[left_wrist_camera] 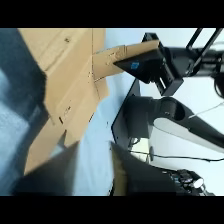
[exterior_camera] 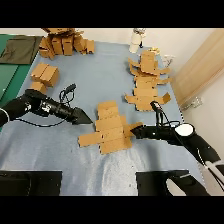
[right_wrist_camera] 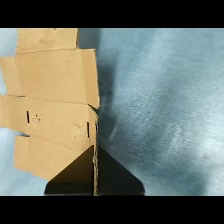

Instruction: Fold the box.

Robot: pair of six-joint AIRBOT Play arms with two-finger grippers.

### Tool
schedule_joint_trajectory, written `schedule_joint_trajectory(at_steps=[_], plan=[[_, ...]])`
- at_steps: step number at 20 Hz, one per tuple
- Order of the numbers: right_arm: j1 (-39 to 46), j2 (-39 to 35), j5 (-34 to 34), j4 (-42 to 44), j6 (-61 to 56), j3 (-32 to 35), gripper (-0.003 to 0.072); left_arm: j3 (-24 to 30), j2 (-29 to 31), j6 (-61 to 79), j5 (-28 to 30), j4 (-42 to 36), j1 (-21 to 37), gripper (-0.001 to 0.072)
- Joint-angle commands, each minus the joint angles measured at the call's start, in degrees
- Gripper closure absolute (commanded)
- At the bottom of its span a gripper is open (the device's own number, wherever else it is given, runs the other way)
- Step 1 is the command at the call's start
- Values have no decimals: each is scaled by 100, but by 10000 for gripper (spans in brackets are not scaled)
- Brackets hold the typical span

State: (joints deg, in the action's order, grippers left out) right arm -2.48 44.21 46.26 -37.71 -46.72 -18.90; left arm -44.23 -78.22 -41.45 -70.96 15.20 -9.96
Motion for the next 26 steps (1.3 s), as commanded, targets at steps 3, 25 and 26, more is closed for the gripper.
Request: schedule_joint_trajectory(at_steps=[3,25,26], plan=[[-136,-459,-472,-107,-175,256,685,35,-568,319,162,-260,101,341],[-708,-450,-282,348,-20,256,685,-1152,-1934,841,815,-1213,-304,341],[-748,-450,-328,376,-20,256,684,-1178,-1934,846,728,-1215,-304,341]])
